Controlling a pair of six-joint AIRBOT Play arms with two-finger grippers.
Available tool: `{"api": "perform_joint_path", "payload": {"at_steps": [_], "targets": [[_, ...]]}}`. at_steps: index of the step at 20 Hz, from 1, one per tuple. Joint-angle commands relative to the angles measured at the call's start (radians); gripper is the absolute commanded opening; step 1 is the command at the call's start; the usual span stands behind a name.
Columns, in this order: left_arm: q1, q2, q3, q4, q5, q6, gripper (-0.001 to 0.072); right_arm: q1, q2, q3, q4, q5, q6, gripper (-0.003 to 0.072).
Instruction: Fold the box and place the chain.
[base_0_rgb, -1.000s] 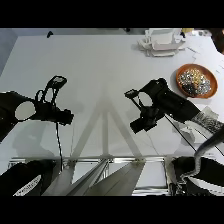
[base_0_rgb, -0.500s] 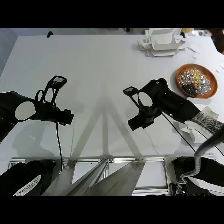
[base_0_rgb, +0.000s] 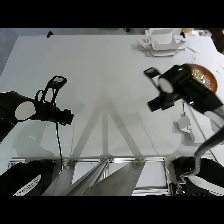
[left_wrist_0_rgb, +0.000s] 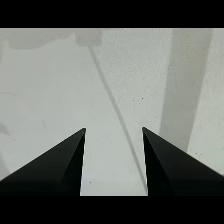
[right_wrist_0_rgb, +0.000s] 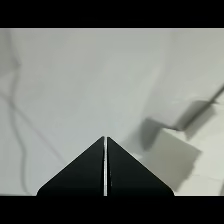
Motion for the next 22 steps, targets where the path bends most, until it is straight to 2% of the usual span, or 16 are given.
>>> {"api": "perform_joint_path", "payload": {"at_steps": [1,2,3,4,7,8,10,16,22], "targets": [[0.000,0.001,0.000,0.000,0.000,0.000,0.0395,-0.253,0.077,0.008,-0.192,0.021,-0.084,0.0030],[0.000,0.001,0.000,0.000,0.000,0.000,0.0395,-0.340,0.083,0.008,-0.198,0.019,-0.128,0.0184],[0.000,0.001,0.000,0.000,0.000,0.000,0.0395,-0.434,0.081,0.008,-0.197,0.022,-0.161,0.0497],[0.000,0.001,0.000,0.000,0.000,0.000,0.0395,-0.517,0.079,0.008,-0.197,0.016,-0.164,0.0591],[0.000,0.001,0.000,0.000,0.000,0.000,0.0395,-0.743,0.077,0.008,-0.188,-0.021,-0.166,0.0558],[0.000,0.001,0.000,0.000,0.000,0.000,0.0395,-0.800,0.073,0.008,-0.176,-0.038,-0.166,0.0532],[0.000,0.001,0.000,0.000,0.000,0.000,0.0395,-0.883,0.037,0.008,-0.171,-0.044,-0.168,0.0531],[0.000,0.001,0.000,0.000,0.000,0.000,0.0395,-0.978,-0.126,0.008,-0.257,-0.055,-0.221,0.0531],[0.000,0.001,0.000,0.000,0.000,0.000,0.0395,-1.037,-0.261,0.007,-0.267,-0.050,-0.296,0.0520]]}}
